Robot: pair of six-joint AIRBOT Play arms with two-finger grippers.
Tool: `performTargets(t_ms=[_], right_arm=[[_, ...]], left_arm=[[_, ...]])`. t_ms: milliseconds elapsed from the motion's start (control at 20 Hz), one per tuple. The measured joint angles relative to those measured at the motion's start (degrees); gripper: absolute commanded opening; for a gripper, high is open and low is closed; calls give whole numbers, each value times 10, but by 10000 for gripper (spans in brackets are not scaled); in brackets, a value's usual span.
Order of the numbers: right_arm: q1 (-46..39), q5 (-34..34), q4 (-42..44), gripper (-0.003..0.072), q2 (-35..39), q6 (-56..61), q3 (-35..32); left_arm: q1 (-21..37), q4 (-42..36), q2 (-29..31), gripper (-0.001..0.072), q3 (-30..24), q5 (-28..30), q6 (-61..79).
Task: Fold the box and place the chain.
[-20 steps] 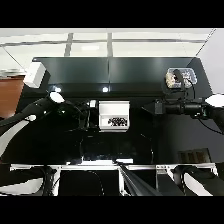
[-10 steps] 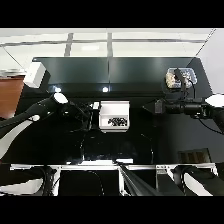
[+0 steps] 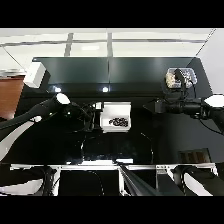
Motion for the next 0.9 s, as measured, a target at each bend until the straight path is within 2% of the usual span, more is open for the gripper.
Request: performTargets(t_ms=[100, 150, 200, 400, 550, 700, 900], right_arm=[[10, -21, -1, 379, 0, 0, -3], [19, -32, -1, 494, 0, 1, -3], [31, -52, -1, 679, 0, 7, -4], [92, -163, 17, 679, -30, 63, 16], [131, -199, 22, 678, -99, 108, 66], [158, -173, -19, 677, -152, 102, 104], [171, -51, -94, 677, -168, -68, 139]], left_arm=[[-2, 0, 0, 446, 0, 1, -1], [-3, 0, 0, 445, 0, 2, -1], [-3, 0, 0, 446, 0, 2, -1], [-4, 0, 0, 445, 0, 4, -2], [-4, 0, 0, 445, 0, 4, -2], [-4, 0, 0, 446, 0, 5, -2], [-4, -1, 0, 446, 0, 5, -2]])
